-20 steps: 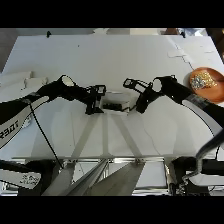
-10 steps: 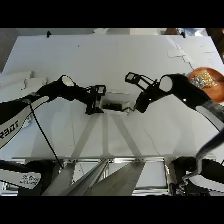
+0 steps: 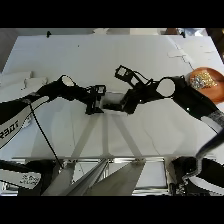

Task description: Fold the box and place the chain.

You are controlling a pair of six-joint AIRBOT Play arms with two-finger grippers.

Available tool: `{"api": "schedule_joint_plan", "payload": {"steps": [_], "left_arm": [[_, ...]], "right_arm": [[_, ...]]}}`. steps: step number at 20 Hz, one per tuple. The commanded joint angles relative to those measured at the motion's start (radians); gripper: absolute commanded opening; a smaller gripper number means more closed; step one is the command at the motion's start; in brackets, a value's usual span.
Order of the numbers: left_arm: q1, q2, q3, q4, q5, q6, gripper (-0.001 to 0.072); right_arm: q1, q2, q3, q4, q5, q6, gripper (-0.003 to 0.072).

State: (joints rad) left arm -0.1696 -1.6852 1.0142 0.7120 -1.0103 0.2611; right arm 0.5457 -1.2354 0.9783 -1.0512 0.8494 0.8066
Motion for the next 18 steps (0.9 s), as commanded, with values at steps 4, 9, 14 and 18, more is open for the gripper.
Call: {"api": "schedule_joint_plan", "payload": {"steps": [4, 9, 14, 18], "left_arm": [[0.0, 0.0, 0.001, 0.0, 0.0, 0.0, 0.0486], [0.0, 0.0, 0.001, 0.0, 0.0, 0.0, 0.0486], [0.0, 0.0, 0.001, 0.0, 0.0, 0.0, 0.0486], [0.0, 0.0, 0.001, 0.0, 0.0, 0.0, 0.0486]], "right_arm": [[0.023, 0.003, 0.001, 0.013, -0.034, 0.006, 0.0199], [0.021, 0.003, 0.04, 0.012, -0.011, 0.009, 0.0252], [-0.06, -0.007, 0.175, 0.02, -0.005, 0.11, 0.0252], [-0.168, -0.096, 0.205, 0.02, 0.0, 0.235, 0.0252]]}}
